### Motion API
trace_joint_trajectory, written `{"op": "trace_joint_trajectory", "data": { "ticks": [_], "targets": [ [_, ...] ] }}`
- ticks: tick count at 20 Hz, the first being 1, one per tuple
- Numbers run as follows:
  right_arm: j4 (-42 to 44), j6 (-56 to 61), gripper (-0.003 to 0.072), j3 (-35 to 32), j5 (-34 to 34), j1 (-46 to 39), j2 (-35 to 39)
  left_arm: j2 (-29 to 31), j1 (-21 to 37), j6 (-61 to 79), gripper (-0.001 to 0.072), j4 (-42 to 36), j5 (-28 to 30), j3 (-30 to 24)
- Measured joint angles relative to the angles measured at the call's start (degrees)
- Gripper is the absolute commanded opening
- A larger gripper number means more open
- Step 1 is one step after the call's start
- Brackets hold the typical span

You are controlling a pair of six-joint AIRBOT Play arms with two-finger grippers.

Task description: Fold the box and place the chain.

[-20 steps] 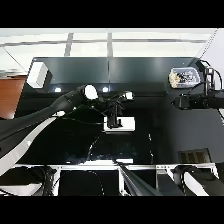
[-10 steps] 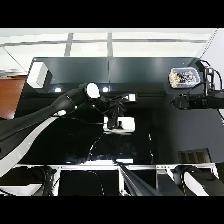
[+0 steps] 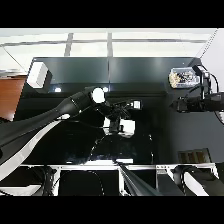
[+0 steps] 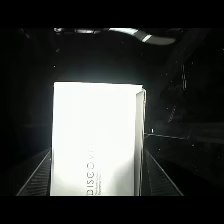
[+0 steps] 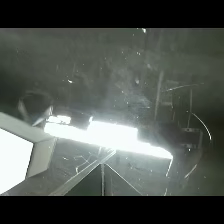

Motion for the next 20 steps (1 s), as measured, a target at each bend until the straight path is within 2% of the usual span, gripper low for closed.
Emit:
{"op": "trace_joint_trajectory", "data": {
  "ticks": [10,17,20],
  "targets": [
    [0.1,0.0,0.0013,-1.2,-1.0,0.0,0.0,-0.3,-2.0,0.1,0.0708,4.9,-0.1,0.0],
    [0.2,0.0,0.0013,-1.2,-1.1,0.0,0.0,-3.3,-4.0,-4.2,0.0707,7.2,7.4,0.0],
    [0.4,0.0,0.0013,-1.2,-1.7,0.0,0.0,-4.0,-4.7,-5.5,0.0696,7.7,8.9,0.0]
  ]
}}
